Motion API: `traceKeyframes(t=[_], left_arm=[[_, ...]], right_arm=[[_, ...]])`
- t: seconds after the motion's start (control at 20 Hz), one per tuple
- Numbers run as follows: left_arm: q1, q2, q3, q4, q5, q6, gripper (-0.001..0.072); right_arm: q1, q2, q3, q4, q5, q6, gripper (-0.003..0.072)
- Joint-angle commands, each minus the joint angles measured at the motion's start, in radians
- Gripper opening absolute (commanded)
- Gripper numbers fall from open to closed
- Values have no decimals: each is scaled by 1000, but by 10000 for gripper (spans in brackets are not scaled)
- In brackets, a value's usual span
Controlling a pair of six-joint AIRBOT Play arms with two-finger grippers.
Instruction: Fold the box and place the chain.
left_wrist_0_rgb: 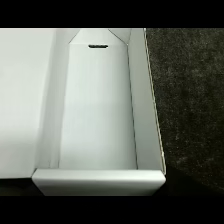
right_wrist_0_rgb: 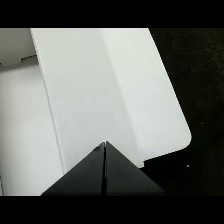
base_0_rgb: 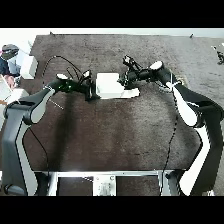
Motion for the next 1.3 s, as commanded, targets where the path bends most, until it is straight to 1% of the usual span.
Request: traceKeyframes(t=[0.0, 0.05, 0.15, 0.2, 0.25, 0.3, 0.4, 0.5, 0.8, 1.1, 1.15, 1.2, 1.25], left_arm=[[1, 0, 0, 0, 2, 0, 483], [1, 0, 0, 0, 2, 0, 483], [1, 0, 0, 0, 2, 0, 483], [1, 0, 0, 0, 2, 0, 483], [1, 0, 0, 0, 2, 0, 483], [1, 0, 0, 0, 2, 0, 483], [1, 0, 0, 0, 2, 0, 483], [1, 0, 0, 0, 2, 0, 483], [1, 0, 0, 0, 2, 0, 483], [1, 0, 0, -1, 2, 0, 483], [1, 0, 0, 0, 2, 0, 483], [1, 0, 0, 0, 2, 0, 483], [1, 0, 0, 0, 2, 0, 483]], right_arm=[[-8, 51, 1, 30, 0, 5, 11], [-14, 76, 1, 29, 17, 5, 11], [-36, 133, 1, 13, 91, 5, 12], [-45, 156, 1, -30, 131, 5, 46], [-51, 172, 1, -87, 171, 5, 320], [-55, 180, 1, -148, 206, 5, 706], [-52, 172, -1, -257, 240, 9, 720], [-44, 146, -1, -319, 239, 8, 720], [2, 58, -1, -329, 179, 8, 720], [27, 49, -2, -329, 165, 23, 720], [27, 49, -2, -329, 171, 23, 541], [27, 49, -3, -329, 177, 23, 466], [27, 49, -3, -329, 185, 23, 465]])
